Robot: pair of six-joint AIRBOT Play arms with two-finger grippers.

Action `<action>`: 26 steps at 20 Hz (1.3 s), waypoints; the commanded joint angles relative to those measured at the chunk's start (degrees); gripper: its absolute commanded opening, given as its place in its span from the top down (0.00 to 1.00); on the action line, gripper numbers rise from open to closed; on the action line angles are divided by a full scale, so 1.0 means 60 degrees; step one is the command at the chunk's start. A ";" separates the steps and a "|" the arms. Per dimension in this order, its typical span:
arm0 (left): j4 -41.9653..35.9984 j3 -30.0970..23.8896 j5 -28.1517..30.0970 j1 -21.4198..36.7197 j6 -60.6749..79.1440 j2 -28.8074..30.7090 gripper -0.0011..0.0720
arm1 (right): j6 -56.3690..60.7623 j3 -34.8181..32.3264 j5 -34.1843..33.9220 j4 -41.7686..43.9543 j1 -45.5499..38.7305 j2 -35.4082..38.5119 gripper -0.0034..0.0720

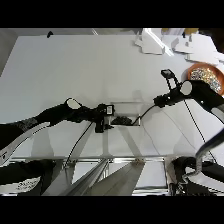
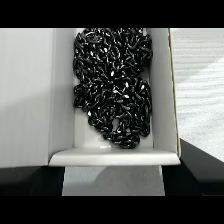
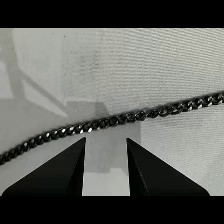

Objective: Fold the box and place the chain.

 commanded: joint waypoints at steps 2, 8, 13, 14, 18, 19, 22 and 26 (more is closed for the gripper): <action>0.0004 0.0000 0.0004 0.0007 0.0004 0.0004 0.70 | 0.0160 -0.0004 -0.0408 -0.0025 -0.0007 -0.0135 0.64; 0.0004 0.0000 0.0000 0.0007 0.0004 0.0004 0.70 | 0.0463 -0.0004 -0.0353 -0.0055 -0.0007 -0.0510 0.64; 0.0004 0.0000 0.0004 0.0007 0.0004 0.0004 0.70 | 0.0357 -0.0004 -0.0379 -0.0062 -0.0007 -0.0729 0.77; 0.0004 0.0000 0.0004 0.0007 0.0004 0.0004 0.70 | 0.0102 -0.0004 -0.0335 -0.0033 0.0004 -0.0696 0.92; 0.0004 0.0000 0.0000 0.0007 0.0004 0.0004 0.70 | -0.0419 -0.0004 -0.0186 -0.0007 0.0004 -0.0251 0.93; 0.0004 0.0000 0.0004 0.0007 0.0004 0.0004 0.70 | -0.0488 -0.0004 -0.0069 0.0022 0.0004 -0.0025 0.93; 0.0004 0.0000 0.0004 0.0007 0.0004 0.0004 0.70 | -0.0583 -0.0004 0.0222 0.0168 0.0004 0.0892 0.93; 0.0004 0.0000 0.0004 0.0007 0.0004 0.0004 0.70 | -0.1184 -0.0073 0.0871 0.1457 0.0004 0.2514 0.93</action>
